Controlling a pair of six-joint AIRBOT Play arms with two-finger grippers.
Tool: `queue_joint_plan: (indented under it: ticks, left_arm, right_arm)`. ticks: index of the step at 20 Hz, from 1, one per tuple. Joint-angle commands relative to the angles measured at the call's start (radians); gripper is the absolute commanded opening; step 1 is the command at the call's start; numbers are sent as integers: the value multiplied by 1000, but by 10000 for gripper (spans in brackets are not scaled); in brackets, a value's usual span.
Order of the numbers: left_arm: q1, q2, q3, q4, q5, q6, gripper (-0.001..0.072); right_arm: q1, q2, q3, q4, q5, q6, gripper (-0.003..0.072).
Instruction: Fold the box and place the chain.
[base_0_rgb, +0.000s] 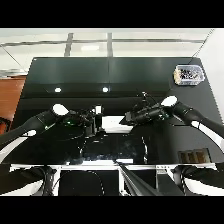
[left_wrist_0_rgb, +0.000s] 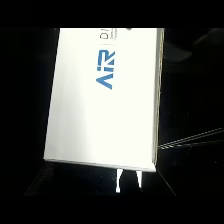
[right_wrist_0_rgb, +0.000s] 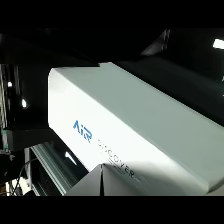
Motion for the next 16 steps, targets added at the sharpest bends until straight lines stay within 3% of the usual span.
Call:
queue_joint_plan:
  ticks: [1,6,9,14,15,16]
  left_arm:
    - [0,0,0,0,-2,1,291]
    - [0,0,0,0,-2,1,291]
    - [2,0,1,0,-1,1,290]
    - [4,25,11,8,40,-29,317]
    - [4,35,23,43,37,-29,462]
    - [3,48,40,89,27,-29,701]
  right_arm:
    - [-1,-1,0,-21,-27,7,12]
    - [-1,0,3,-21,-11,6,12]
    - [-17,27,46,-43,68,7,12]
    - [-191,211,114,-174,159,17,13]
    - [-243,253,114,-199,172,26,13]
    - [-289,286,114,-227,195,35,12]
